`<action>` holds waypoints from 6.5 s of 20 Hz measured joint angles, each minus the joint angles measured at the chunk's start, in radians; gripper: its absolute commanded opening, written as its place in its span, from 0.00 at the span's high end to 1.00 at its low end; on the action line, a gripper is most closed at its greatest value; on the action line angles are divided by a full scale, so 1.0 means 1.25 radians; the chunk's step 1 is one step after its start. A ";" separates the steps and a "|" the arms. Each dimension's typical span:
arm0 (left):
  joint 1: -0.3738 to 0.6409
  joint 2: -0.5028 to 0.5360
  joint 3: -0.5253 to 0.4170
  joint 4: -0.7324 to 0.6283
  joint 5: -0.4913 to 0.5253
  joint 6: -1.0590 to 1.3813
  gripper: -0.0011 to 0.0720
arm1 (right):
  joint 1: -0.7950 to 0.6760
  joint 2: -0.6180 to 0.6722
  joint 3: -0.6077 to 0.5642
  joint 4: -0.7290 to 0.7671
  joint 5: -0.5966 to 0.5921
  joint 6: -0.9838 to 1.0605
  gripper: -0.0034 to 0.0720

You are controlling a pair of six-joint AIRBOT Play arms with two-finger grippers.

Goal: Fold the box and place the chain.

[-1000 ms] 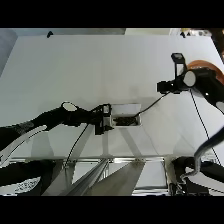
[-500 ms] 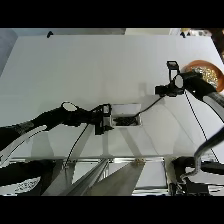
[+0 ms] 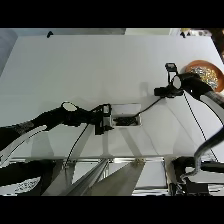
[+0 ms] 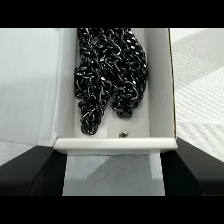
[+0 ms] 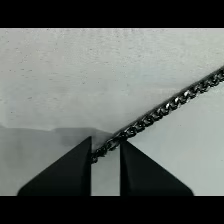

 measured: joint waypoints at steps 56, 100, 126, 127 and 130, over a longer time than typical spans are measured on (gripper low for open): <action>0.000 0.000 0.000 0.000 0.000 0.000 0.80 | 0.107 0.572 -0.089 0.935 0.188 -0.558 0.93; 0.000 0.000 0.000 0.000 0.000 0.000 0.80 | 0.357 0.077 0.181 0.365 0.243 -0.723 0.93; 0.000 0.000 0.000 0.000 0.000 -0.001 0.80 | 0.453 0.143 0.113 0.310 0.245 -0.894 0.73; 0.000 0.000 0.000 0.000 0.000 -0.001 0.80 | 0.453 0.143 0.112 0.309 0.241 -0.894 0.74; 0.000 0.000 0.000 -0.001 0.000 -0.003 0.80 | 0.453 0.144 0.110 0.308 0.237 -0.894 0.85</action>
